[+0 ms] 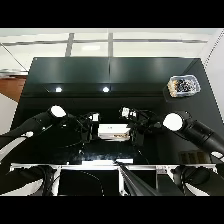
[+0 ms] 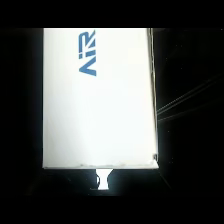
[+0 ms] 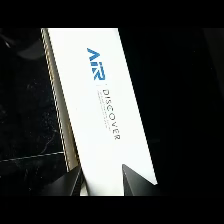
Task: Fold the box and place the chain.
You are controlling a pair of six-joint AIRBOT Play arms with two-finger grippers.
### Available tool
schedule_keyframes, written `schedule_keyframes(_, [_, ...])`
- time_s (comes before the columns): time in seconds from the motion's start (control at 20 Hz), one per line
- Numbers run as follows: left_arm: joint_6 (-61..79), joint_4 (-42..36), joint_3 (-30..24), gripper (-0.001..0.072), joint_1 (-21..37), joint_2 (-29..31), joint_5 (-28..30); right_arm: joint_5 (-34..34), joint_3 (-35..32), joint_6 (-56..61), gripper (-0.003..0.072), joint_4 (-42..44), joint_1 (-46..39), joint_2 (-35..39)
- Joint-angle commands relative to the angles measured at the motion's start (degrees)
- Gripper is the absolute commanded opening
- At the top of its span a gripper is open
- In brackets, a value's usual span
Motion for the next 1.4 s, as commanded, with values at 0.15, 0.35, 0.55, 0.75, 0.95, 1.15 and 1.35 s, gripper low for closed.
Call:
schedule_keyframes(0.15, [0.0,0.0,0.0,0.0461,0.0,0.0,0.0,0.0,0.0,0.0,0.0436,0.0,0.0,-0.3])
schedule_keyframes(0.35, [0.0,0.0,0.0,0.0461,0.0,0.0,0.0,0.0,0.0,0.0,0.0433,0.4,0.0,-1.6])
schedule_keyframes(0.55, [0.0,0.0,0.0,0.0461,0.0,0.0,0.0,-0.3,0.0,0.0,0.0432,0.3,1.6,-2.2])
schedule_keyframes(0.75, [0.0,0.0,0.0,0.0461,0.0,0.0,0.0,-0.1,0.1,2.1,0.0434,0.0,2.0,-1.5])
schedule_keyframes(0.95, [0.0,0.0,0.0,0.0461,0.0,0.0,0.0,3.0,1.9,9.7,0.0433,-0.2,0.1,3.6])
schedule_keyframes(1.15, [0.0,0.0,0.0,0.0461,0.0,0.0,0.0,4.5,1.7,32.1,0.0032,1.6,-1.3,4.9])
schedule_keyframes(1.35, [0.0,0.0,0.0,0.0461,0.0,0.0,0.0,0.4,-0.9,38.6,0.0028,20.1,-1.4,-1.2])
